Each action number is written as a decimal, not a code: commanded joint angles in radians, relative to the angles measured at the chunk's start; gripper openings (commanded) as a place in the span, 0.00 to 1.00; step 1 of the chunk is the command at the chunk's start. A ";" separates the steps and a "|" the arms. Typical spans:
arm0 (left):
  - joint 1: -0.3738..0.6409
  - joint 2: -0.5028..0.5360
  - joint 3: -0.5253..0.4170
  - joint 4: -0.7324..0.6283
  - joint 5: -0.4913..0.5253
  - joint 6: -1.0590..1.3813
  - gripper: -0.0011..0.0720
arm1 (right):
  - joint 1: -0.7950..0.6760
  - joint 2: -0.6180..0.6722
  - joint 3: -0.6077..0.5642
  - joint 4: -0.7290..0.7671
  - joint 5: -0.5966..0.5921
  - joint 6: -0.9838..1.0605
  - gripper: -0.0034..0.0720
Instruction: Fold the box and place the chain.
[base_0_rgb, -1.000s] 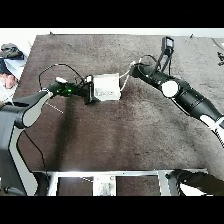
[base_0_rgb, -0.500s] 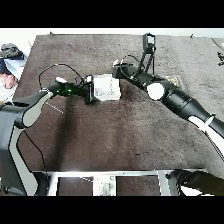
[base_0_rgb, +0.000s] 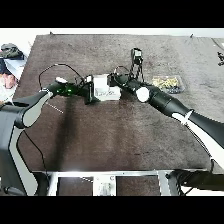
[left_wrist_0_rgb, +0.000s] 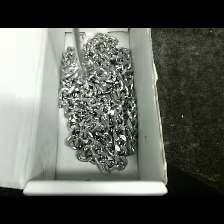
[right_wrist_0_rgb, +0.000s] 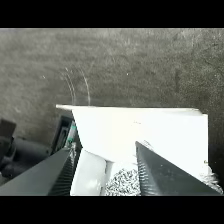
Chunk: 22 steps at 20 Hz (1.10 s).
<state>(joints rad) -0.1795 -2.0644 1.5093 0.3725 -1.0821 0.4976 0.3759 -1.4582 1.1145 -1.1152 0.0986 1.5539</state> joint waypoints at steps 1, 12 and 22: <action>0.001 0.000 0.000 0.000 0.000 0.000 0.39 | -0.010 -0.006 0.001 -0.055 -0.003 -0.018 0.53; 0.001 0.000 0.000 0.000 0.000 0.000 0.39 | -0.207 -0.053 0.001 -0.092 0.254 -0.124 0.53; 0.001 0.000 0.000 0.000 0.000 0.000 0.39 | -0.345 -0.325 0.280 0.277 0.682 -1.022 0.53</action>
<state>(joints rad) -0.1795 -2.0644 1.5093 0.3729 -1.0821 0.4980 0.0597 -1.7016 1.2915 -0.9611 0.5900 0.8276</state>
